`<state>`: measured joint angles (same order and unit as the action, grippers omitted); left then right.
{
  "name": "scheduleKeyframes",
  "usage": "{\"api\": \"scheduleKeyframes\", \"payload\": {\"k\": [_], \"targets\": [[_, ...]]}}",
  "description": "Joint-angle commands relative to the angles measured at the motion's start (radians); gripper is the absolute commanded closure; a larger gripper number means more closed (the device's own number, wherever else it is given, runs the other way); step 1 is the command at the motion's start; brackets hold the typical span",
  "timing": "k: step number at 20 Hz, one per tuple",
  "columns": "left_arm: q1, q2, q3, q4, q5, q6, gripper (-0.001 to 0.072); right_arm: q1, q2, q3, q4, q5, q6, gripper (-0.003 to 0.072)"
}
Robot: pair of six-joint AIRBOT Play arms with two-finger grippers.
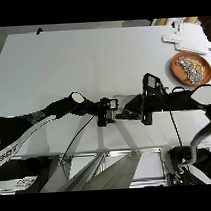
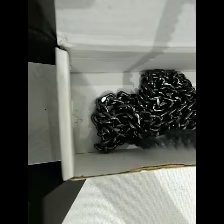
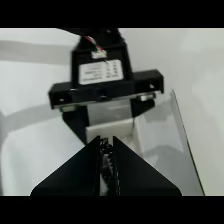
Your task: Fold the box and place the chain.
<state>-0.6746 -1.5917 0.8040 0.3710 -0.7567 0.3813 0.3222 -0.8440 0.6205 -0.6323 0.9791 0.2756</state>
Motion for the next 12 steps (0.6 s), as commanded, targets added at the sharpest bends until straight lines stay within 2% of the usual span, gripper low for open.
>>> {"api": "scheduleKeyframes", "payload": {"k": [1,3,4,6,8,10,12], "targets": [[0.000,0.000,0.000,0.000,0.000,0.000,0.0459,0.039,-0.077,-0.010,-0.087,-0.098,0.080,0.0652],[0.000,0.000,0.000,0.000,0.000,0.000,0.0459,0.039,-0.128,-0.024,-0.141,-0.092,0.095,0.0474],[0.000,0.000,0.000,0.000,0.000,0.000,0.0459,0.039,-0.139,-0.029,-0.183,-0.083,0.094,0.0454],[0.000,0.000,0.000,0.000,0.000,0.000,0.0459,0.006,-0.117,-0.028,-0.212,-0.035,0.092,0.0455],[0.000,0.000,0.000,0.000,0.000,0.000,0.0459,-0.086,-0.057,-0.028,-0.213,0.024,0.078,0.0468],[0.000,0.000,0.000,0.000,0.000,0.000,0.0459,-0.209,0.006,-0.028,-0.216,0.033,0.064,0.0527],[0.000,0.000,0.000,0.000,0.000,0.000,0.0459,-0.320,0.024,-0.028,-0.269,0.098,-0.111,0.0527]]}}
